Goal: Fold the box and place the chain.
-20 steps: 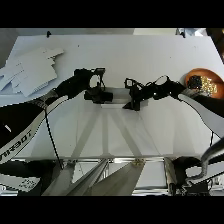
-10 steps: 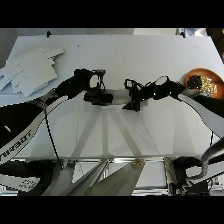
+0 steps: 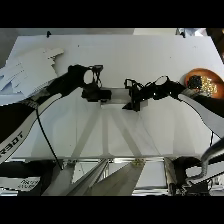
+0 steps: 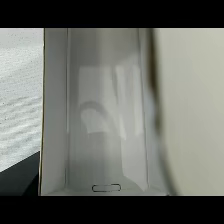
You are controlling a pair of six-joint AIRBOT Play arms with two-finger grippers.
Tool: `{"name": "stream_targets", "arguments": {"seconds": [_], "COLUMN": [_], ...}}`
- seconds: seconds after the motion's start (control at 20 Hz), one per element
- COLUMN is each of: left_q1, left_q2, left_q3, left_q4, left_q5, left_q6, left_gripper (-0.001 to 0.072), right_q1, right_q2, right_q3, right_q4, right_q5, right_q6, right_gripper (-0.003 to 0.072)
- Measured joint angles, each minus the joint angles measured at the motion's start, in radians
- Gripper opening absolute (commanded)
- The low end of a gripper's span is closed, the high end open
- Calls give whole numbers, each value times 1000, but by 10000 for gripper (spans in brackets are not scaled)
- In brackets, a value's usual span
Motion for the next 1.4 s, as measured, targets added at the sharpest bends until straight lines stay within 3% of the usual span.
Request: {"name": "stream_targets", "arguments": {"seconds": [0.4, 0.7, 0.75, 0.85, 1.05, 1.4], "left_q1": [184, 323, 339, 358, 372, 378], "left_q2": [108, 143, 145, 146, 116, -19], "left_q3": [-18, -140, -171, -230, -312, -342], "left_q4": [-142, -345, -393, -478, -664, -827], "left_q5": [-32, -51, -51, -51, -38, -12], "left_q6": [426, 980, 1128, 1438, 1932, 2260], "left_gripper": [413, 420, 454, 664, 701, 701], "right_q1": [0, 0, 0, 0, 0, 0], "right_q2": [0, 0, 0, 0, 0, 0], "right_q3": [0, 0, 0, 0, 0, 0], "right_q4": [0, 0, 0, 0, -1, -1], "right_q5": [-1, -1, -1, -1, -1, -1], "right_q6": [-1, -1, -1, -1, -1, -1], "right_gripper": [516, 516, 516, 516, 516, 516]}}
